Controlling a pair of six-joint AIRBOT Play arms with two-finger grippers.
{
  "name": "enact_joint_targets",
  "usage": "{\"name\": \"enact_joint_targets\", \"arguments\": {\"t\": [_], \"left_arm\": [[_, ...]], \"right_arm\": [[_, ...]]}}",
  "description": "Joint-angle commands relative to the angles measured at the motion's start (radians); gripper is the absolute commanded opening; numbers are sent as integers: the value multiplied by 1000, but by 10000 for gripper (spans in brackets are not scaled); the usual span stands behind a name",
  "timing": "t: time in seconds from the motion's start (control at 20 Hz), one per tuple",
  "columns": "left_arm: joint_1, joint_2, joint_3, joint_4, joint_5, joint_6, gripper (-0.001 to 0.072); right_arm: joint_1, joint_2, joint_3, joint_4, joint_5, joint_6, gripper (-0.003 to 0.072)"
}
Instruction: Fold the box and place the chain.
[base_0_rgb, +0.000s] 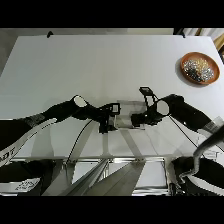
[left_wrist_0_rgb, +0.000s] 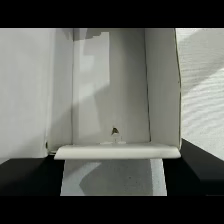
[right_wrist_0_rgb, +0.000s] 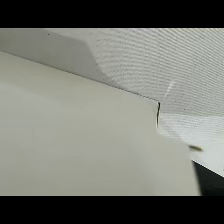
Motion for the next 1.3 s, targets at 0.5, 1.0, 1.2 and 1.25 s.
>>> {"name": "enact_joint_targets", "arguments": {"t": [0.5,1.0,1.2,1.25], "left_arm": [[1,0,0,0,1,0,137],[1,0,0,0,0,-1,137],[1,0,0,0,-2,0,137],[1,0,0,0,-2,0,137]], "right_arm": [[44,-37,25,-145,84,210,10],[60,-53,25,-196,94,346,203],[83,-76,25,-194,59,388,255],[83,-76,25,-194,51,407,255]]}}
